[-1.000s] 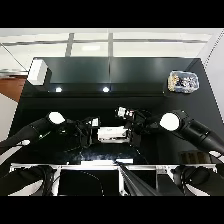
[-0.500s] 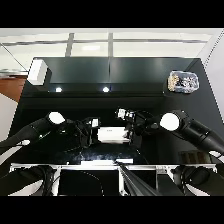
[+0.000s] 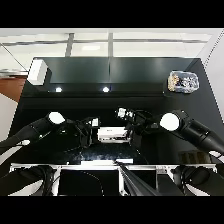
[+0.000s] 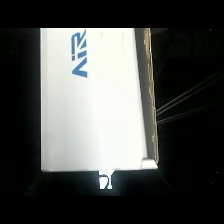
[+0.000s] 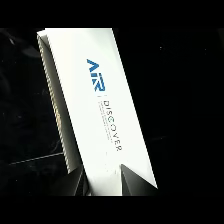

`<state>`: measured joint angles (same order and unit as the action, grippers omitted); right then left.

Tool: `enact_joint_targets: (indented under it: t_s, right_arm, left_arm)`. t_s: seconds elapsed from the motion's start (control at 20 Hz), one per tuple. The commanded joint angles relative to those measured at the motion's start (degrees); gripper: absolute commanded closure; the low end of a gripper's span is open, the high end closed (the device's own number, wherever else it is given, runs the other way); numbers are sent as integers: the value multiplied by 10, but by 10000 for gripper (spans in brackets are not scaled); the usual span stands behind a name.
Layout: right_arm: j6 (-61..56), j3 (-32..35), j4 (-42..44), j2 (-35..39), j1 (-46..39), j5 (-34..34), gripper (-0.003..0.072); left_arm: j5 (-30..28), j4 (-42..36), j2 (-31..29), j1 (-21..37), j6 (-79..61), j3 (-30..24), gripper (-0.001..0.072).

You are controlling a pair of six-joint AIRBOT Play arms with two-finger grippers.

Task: Fold the box and place the chain.

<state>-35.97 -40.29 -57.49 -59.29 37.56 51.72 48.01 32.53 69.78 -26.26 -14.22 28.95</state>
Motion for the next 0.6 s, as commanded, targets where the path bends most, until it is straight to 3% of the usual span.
enact_joint_targets:
  t_s: [0.0,0.55]
  right_arm:
    - [-3,0,1,0,1,-1,440]
    - [-3,0,0,0,1,14,440]
  left_arm:
    - [0,0,0,0,-1,0,322]
    - [0,0,0,0,-1,0,322]
